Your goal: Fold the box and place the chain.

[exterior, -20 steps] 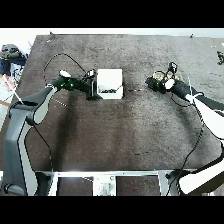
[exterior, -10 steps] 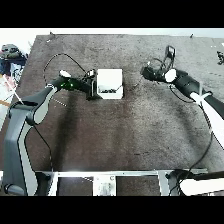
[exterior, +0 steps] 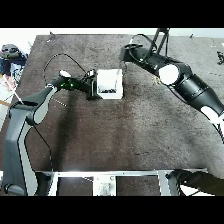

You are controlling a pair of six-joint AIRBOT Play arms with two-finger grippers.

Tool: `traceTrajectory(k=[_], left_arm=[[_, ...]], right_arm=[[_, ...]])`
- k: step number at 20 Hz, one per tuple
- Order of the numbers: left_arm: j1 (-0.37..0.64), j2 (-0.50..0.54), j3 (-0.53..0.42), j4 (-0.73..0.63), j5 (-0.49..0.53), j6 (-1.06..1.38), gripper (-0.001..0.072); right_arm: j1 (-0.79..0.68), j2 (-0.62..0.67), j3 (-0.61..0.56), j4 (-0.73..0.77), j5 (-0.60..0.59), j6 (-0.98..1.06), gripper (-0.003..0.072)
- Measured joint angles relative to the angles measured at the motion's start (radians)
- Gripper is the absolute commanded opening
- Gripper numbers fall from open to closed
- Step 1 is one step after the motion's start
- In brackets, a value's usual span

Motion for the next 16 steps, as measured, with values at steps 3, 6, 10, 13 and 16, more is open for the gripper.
traceTrajectory(k=[3, 6, 10, 13, 16], left_arm=[[0.0, 0.0, 0.0, 0.0, 0.0, 0.0, 0.0447], [0.0, 0.0, 0.0, 0.0, 0.0, 0.0, 0.0447], [0.0, 0.0, 0.0, 0.0, 0.0, 0.0, 0.0447], [0.0, 0.0, 0.0, 0.0, 0.0, 0.0, 0.0447], [0.0, 0.0, 0.0, 0.0, 0.0, 0.0, 0.0447]], right_arm=[[0.039, -0.019, 0.003, -0.001, -0.032, -0.004, 0.001], [0.055, -0.063, 0.0, -0.004, -0.03, -0.006, 0.001], [0.06, -0.125, -0.007, -0.03, 0.008, -0.007, 0.0347], [0.044, -0.15, -0.008, -0.083, 0.026, -0.007, 0.0261], [-0.014, -0.159, 0.0, -0.127, 0.078, -0.027, 0.0211]])
